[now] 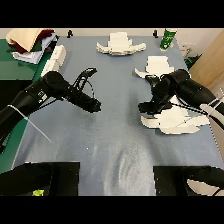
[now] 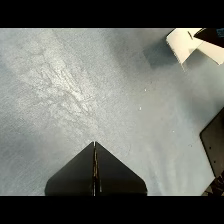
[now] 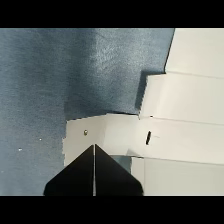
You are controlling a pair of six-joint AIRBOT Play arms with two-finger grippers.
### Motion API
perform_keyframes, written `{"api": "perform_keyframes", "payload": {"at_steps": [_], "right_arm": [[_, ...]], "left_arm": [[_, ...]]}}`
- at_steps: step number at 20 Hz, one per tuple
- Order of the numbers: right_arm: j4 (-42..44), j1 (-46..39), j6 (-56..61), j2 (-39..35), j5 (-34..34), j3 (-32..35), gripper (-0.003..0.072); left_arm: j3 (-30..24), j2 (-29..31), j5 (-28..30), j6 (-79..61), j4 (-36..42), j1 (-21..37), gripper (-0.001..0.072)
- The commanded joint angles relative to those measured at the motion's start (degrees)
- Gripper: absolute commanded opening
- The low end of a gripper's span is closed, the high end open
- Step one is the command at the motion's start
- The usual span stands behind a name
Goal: Fold the box.
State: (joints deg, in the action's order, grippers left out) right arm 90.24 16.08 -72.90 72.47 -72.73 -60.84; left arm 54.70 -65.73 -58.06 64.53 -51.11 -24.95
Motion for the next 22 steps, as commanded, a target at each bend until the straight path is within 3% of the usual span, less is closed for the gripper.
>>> {"api": "perform_keyframes", "payload": {"at_steps": [1,12,15,17,18,19,20,22], "right_arm": [[0.02,0.0,0.0,0.02,0.02,-0.02,0.0019],[0.28,0.0,0.02,0.02,0.04,-0.02,0.0019],[4.37,0.0,0.02,0.02,2.4,-0.04,0.0019],[0.24,-0.66,0.07,-0.04,0.59,-1.81,0.0021],[-5.95,-1.99,0.68,-0.02,-4.02,-4.61,0.0086],[-13.73,-4.02,1.55,-0.04,-8.83,-7.39,0.0292],[-22.16,-7.17,1.36,-0.02,-13.44,-9.97,0.0361],[-31.74,-17.03,-0.76,-0.02,-16.74,-12.41,0.036]], "left_arm": [[-0.02,0.0,0.04,0.0,0.0,0.02,0.0013],[-0.02,0.0,0.04,0.0,0.0,0.02,0.0013],[-0.02,0.0,0.31,0.0,0.17,0.02,0.0013],[-0.02,0.0,1.05,0.0,0.26,-0.02,0.0013],[-0.02,0.0,1.11,0.0,0.68,-0.02,0.0013],[-0.02,0.0,1.25,0.0,1.4,-0.02,0.0013],[-0.02,0.0,1.99,-0.02,1.88,-0.07,0.0013],[-0.02,0.0,4.17,-0.02,2.91,-0.07,0.0013]]}}
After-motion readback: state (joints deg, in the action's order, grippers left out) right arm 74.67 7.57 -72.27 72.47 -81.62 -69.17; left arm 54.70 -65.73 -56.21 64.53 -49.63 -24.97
